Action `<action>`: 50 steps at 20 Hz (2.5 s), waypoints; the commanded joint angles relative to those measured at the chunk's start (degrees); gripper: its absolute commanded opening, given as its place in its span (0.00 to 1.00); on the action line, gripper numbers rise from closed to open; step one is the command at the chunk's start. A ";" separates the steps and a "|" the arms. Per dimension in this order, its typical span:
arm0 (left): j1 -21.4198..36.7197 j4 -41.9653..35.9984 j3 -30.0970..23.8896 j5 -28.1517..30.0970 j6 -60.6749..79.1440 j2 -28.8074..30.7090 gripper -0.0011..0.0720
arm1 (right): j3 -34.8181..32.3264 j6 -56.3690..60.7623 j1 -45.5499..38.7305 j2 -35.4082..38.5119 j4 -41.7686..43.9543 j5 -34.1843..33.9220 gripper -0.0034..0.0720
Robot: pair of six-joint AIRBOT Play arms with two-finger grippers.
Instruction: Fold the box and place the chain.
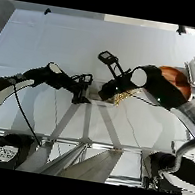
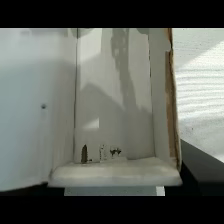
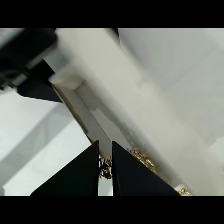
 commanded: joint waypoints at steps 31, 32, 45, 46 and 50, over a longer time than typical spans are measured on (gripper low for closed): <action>-0.02 0.00 -0.02 0.00 0.02 0.00 0.57 | -5.40 -83.87 -21.49 -13.18 8.79 4.94 0.84; -0.02 0.00 0.00 0.00 0.00 0.00 0.57 | -5.40 -83.84 -21.00 -13.77 8.41 4.39 0.84; -0.02 0.00 0.00 0.00 0.00 0.00 0.57 | -5.40 -64.67 -19.21 -9.22 -0.57 6.47 0.06; -0.02 0.00 0.00 0.00 0.00 0.00 0.57 | -5.38 -62.64 -19.21 -7.28 0.15 6.47 0.06; -0.02 0.00 -0.02 0.00 0.00 0.00 0.57 | -5.38 -54.95 -19.21 1.20 4.37 6.64 0.06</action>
